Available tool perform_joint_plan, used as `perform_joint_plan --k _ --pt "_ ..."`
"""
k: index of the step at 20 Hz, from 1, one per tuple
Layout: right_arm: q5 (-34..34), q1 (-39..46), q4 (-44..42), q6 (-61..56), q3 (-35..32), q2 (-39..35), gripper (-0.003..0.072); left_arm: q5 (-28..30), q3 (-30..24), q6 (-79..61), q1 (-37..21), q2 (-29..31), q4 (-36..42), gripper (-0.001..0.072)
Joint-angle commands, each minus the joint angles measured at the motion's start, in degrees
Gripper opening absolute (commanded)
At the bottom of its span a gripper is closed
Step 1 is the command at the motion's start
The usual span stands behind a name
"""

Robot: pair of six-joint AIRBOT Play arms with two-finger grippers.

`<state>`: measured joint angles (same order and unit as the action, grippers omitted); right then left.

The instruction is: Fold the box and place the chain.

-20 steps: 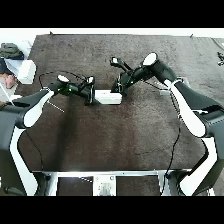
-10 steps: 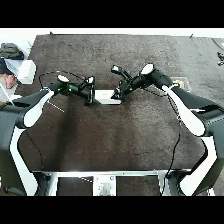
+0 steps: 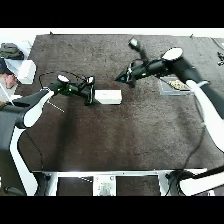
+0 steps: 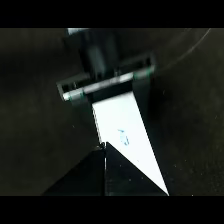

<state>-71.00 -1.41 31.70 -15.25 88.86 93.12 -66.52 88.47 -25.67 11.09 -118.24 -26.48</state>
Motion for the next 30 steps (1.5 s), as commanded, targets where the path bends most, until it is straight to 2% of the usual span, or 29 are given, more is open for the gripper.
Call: perform_joint_plan --k 1,3,7,10,12,14,20,21,22,24,26,28,30 --pt "4.1 1.6 -3.0 -1.1 -8.9 -12.8 -0.0015 0.0 0.0 -0.1 0.0 0.0 0.0 0.0411" --pt "14.8 2.1 -3.0 -0.7 -20.3 -23.0 -0.0014 0.0 0.0 -0.1 0.0 0.0 0.0 0.0411" --pt "42.8 2.1 -6.5 1.9 -45.8 -43.5 -0.0013 0.0 0.0 -0.1 0.0 0.0 0.0 0.0411" --pt "54.7 2.1 -11.5 1.9 -58.6 -52.1 -0.0012 0.0 0.0 -0.1 0.0 0.0 0.0 0.0411" --pt "56.6 2.1 -11.6 1.9 -63.3 -55.4 -0.0012 -0.1 0.0 -0.1 0.0 0.0 0.0 0.0411" --pt "56.9 2.1 -11.6 1.9 -65.3 -56.9 -0.0012 -0.1 0.0 -0.1 0.0 0.0 0.0 0.0411" --pt "56.9 2.1 -11.6 1.9 -65.4 -56.9 -0.0012 -0.1 0.0 -0.1 0.0 0.0 0.0 0.041" --pt "56.9 2.1 -11.6 1.9 -65.4 -56.9 -0.0012 0.0 0.0 0.1 0.0 0.0 1.1 0.0329" --pt "56.9 2.1 -11.6 1.9 -65.4 -56.9 -0.0012 -0.6 0.0 0.2 0.0 0.2 1.9 0.0021" --pt "56.8 2.1 -11.6 1.9 -65.4 -56.9 -0.0012 1.5 0.2 1.7 -0.5 2.4 4.9 0.001" --pt "56.8 2.1 -11.6 1.9 -65.4 -56.9 -0.0012 9.1 0.2 2.4 -2.4 6.8 10.8 0.0009" --pt "56.9 2.1 -11.6 1.9 -65.4 -56.9 -0.0012 21.5 0.2 5.6 -4.9 12.1 14.1 0.0009" --pt "56.9 2.1 -11.6 1.9 -65.4 -56.9 -0.0012 35.0 0.2 13.7 -7.7 16.2 14.1 0.001"
